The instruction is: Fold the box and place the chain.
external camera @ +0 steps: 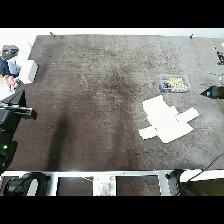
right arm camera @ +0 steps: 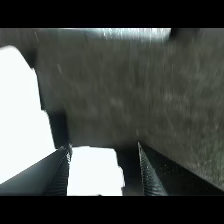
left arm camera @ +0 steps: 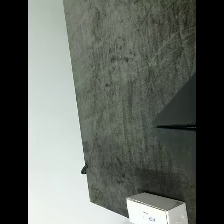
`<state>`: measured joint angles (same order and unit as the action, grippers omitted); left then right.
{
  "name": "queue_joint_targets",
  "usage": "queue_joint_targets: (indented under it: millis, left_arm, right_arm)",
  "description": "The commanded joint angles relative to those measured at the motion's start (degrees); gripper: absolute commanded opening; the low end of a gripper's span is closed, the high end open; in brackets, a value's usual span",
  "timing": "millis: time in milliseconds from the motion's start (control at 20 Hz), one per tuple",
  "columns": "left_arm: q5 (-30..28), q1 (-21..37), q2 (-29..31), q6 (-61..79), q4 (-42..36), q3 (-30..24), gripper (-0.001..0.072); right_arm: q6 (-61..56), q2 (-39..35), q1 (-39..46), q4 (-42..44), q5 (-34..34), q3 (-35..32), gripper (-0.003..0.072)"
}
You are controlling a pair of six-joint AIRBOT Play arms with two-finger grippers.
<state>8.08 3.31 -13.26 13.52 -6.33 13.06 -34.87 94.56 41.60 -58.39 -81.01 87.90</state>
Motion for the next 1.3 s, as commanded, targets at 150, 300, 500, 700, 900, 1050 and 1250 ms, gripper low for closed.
queue_joint_targets:
  millis: [150, 300, 500, 700, 900, 1050, 1250]
  left_arm:
    - [0.0, 0.0, 0.0, 0.0, 0.0, 0.0, 0.0013]
    - [0.0, 0.0, 0.0, 0.0, 0.0, 0.0, 0.0013]
    - [0.0, 0.0, 0.0, 0.0, 0.0, 0.0, 0.0013]
    - [0.0, 0.0, 0.0, 0.0, 0.0, 0.0, 0.0013]
    - [0.0, 0.0, 0.0, 0.0, 0.0, 0.0, 0.0013]
    - [0.0, 0.0, 0.0, 0.0, 0.0, 0.0, 0.0013]
    - [0.0, 0.0, 0.0, 0.0, 0.0, 0.0, 0.0013]
  right_arm:
    - [5.8, 12.8, 0.7, -7.0, -10.6, 6.0, 0.0481]
    - [6.5, 16.3, 0.7, -5.8, -15.3, 6.0, 0.0480]
    - [6.9, 17.9, -0.2, -2.1, -19.1, 4.6, 0.0461]
    - [8.5, 17.9, -0.6, -2.0, -22.3, 1.3, 0.0323]
    - [8.6, 17.6, -1.4, -1.4, -22.6, 0.1, 0.0110]
    - [8.6, 15.5, -2.4, 1.7, -22.6, -2.4, 0.0007]
    - [9.8, 7.6, -4.8, 9.6, -21.0, -14.8, 0.0007]
